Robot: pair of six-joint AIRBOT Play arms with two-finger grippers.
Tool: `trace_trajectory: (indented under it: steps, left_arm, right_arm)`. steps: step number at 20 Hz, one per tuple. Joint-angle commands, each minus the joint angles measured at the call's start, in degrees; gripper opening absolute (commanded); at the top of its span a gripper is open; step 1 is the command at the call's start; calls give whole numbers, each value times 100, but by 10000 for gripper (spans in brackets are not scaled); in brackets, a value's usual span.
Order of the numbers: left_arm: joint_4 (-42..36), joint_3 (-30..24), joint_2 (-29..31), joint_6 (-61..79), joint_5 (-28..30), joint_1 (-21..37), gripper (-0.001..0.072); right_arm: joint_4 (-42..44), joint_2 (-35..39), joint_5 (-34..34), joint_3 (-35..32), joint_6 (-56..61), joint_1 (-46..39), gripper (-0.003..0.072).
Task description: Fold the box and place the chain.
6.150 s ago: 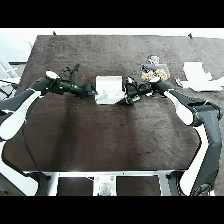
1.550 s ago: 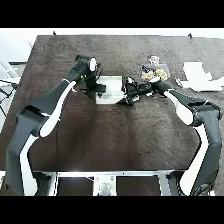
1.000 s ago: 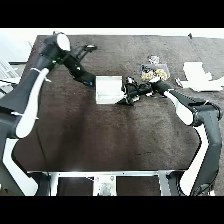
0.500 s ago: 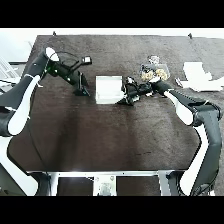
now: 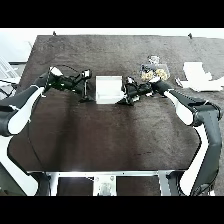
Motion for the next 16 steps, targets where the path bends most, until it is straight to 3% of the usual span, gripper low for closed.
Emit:
trace_trajectory:
  steps: [1, 6, 11, 16]
  left_arm:
    - [-48, -116, -37, 280, 391, 2, 720]
    - [116, -116, -37, 321, 435, 131, 720]
    - [-415, -116, -37, 474, 192, 173, 720]
    - [-420, -114, -81, 479, 120, 125, 720]
  right_arm:
    - [2, 2, 0, -2, 0, 4, 591]
    - [2, 2, 0, -2, 0, 4, 590]
    - [2, 2, 0, -2, 0, 4, 591]
    - [2, 2, 0, -2, 0, 4, 591]
